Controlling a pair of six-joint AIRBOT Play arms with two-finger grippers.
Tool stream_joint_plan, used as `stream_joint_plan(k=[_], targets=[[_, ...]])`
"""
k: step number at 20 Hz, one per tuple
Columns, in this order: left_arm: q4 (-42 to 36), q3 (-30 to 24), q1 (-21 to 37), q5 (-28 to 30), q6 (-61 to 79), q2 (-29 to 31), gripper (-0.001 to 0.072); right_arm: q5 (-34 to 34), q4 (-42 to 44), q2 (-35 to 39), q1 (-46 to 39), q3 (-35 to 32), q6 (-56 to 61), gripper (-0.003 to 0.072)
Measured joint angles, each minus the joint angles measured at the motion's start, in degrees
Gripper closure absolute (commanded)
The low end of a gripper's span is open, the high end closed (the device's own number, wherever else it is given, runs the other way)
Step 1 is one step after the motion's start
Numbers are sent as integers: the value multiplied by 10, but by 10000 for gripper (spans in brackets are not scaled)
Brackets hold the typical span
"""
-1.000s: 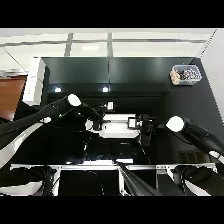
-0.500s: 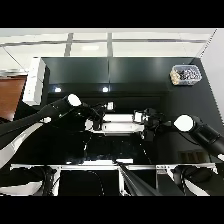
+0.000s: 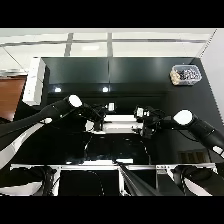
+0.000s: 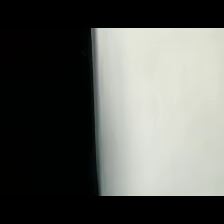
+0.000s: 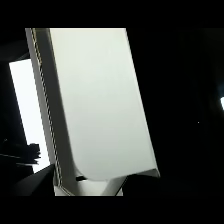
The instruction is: Fold the box and place the chain.
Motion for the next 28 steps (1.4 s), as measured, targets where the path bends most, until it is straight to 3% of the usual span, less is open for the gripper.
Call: stream_joint_plan(k=[15,28], targets=[[0,0,-2,-2,0,0,680,21,24,-102,-3,0,-98,-22],[0,0,-2,-4,-21,0,680,18,26,-115,-5,1,-103,-22]])
